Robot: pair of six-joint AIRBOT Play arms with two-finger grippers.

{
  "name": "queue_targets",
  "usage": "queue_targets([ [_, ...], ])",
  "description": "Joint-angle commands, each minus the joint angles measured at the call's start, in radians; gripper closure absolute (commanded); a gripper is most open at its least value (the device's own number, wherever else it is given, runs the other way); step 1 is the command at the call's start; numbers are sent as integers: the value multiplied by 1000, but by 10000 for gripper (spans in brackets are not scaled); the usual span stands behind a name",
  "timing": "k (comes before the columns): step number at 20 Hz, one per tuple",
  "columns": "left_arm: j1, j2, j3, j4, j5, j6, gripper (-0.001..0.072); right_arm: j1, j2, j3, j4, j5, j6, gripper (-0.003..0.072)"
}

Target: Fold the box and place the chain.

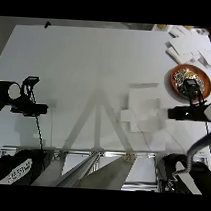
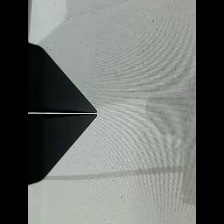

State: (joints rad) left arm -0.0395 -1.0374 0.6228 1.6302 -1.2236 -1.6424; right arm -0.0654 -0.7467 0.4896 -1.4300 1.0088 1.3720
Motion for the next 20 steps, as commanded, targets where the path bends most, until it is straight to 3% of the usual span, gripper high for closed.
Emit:
queue_targets([
  [1,1,0,0,0,0,0,699,87,133,-116,211,-101,-1,669],
  [10,1,0,0,0,69,0,699,189,165,-131,204,-110,-1,669],
  [13,1,-1,-10,-27,161,-2,689,189,165,-131,204,-112,-1,669],
  [14,0,-1,-15,-55,203,5,536,189,165,-132,204,-112,-1,668],
  [15,0,-4,-18,-109,237,27,262,189,165,-131,204,-111,-1,668],
  [16,0,-16,-18,-220,253,105,218,189,165,-132,204,-111,-1,668],
  [20,0,-160,-16,-1107,178,896,208,189,165,-131,204,-111,-1,668],
])
